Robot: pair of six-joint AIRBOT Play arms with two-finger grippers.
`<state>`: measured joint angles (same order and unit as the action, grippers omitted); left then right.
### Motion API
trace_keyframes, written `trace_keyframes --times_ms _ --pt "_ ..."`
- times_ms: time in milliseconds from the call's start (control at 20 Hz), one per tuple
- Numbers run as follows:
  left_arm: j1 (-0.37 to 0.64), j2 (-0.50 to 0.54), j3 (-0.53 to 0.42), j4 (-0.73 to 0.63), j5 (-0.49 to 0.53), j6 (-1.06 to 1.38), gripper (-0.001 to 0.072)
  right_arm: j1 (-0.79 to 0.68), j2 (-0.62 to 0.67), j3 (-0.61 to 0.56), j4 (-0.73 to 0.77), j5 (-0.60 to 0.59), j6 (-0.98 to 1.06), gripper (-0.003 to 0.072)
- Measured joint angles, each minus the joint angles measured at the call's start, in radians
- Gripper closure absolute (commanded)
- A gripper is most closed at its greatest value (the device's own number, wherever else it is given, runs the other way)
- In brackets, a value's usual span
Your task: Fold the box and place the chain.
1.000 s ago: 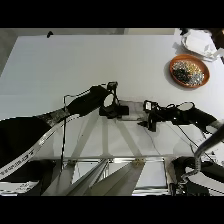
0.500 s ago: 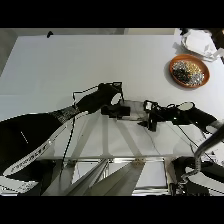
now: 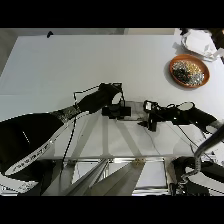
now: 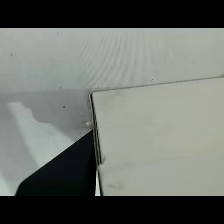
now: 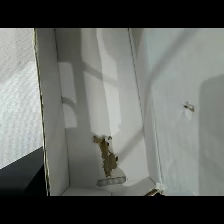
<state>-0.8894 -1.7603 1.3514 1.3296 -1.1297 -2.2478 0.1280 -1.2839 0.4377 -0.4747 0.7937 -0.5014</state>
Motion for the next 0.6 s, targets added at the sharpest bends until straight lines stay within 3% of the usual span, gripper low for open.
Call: trace_keyframes --times_ms 50,100,300,350,450,600 --pt "-0.001 0.0 0.0 0.0 -0.002 -0.001 0.0565 0.0 0.0 0.0 0.0 0.0 0.0 0.0277" --pt "-0.002 0.0 0.0 0.005 -0.005 -0.003 0.0704 0.0 0.0 0.0 0.0 0.0 0.0 0.0277" --pt "-0.005 0.0 -0.001 0.003 -0.012 -0.008 0.0706 0.0 0.0 0.0 0.0 0.0 0.003 0.0277" --pt "-0.005 0.0 -0.001 0.0 -0.012 -0.007 0.0679 0.0 0.0 0.0 0.0 0.0 0.003 0.0277" --pt "-0.004 0.001 -0.001 -0.017 -0.011 -0.002 0.0541 0.0 0.0 0.0 -0.001 0.001 0.0 0.0277" --pt "0.005 0.019 -0.004 -0.044 -0.023 0.004 0.0489 0.001 0.0 0.0 -0.003 0.004 -0.002 0.0277"
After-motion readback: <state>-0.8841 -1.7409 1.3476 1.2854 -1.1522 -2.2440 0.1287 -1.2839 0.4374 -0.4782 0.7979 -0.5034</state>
